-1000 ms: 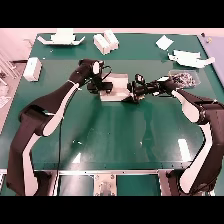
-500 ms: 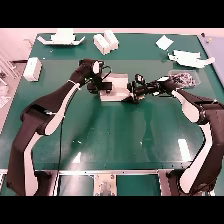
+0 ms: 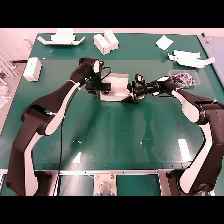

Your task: Fold the box and place the chain.

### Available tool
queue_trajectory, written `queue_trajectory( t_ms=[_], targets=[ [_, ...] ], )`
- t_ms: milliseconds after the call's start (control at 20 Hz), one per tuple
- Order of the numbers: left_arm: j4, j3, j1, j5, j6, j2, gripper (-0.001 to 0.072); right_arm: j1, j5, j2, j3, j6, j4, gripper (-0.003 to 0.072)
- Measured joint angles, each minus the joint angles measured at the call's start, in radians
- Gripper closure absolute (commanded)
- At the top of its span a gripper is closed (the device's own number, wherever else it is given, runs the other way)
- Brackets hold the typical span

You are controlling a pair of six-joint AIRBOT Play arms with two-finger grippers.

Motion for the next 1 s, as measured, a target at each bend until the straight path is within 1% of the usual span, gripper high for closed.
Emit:
queue_trajectory(
  t_ms=[300,350,400,450,500,1000],
  targets=[
    [0.010,0.003,-0.003,0.006,0.001,0.001,0.0053,0.000,-0.002,0.000,0.000,0.000,-0.002,0.0146],
    [0.012,0.003,-0.003,0.007,0.002,0.001,0.0112,0.000,-0.002,0.000,0.000,0.000,-0.002,0.0146],
    [0.012,0.003,-0.003,0.009,0.001,0.001,0.0286,0.000,-0.002,0.000,0.000,0.000,-0.002,0.0146],
    [0.012,0.003,-0.004,0.009,0.002,0.000,0.0356,0.000,-0.002,0.000,0.000,0.000,-0.002,0.0146],
    [0.011,0.003,-0.006,0.011,0.003,0.000,0.0343,0.000,-0.002,0.000,0.000,0.000,-0.002,0.0146],
    [0.002,0.003,-0.035,0.040,0.009,-0.019,0.0342,-0.001,-0.001,0.000,0.000,0.000,-0.002,0.0146]
  ],
)
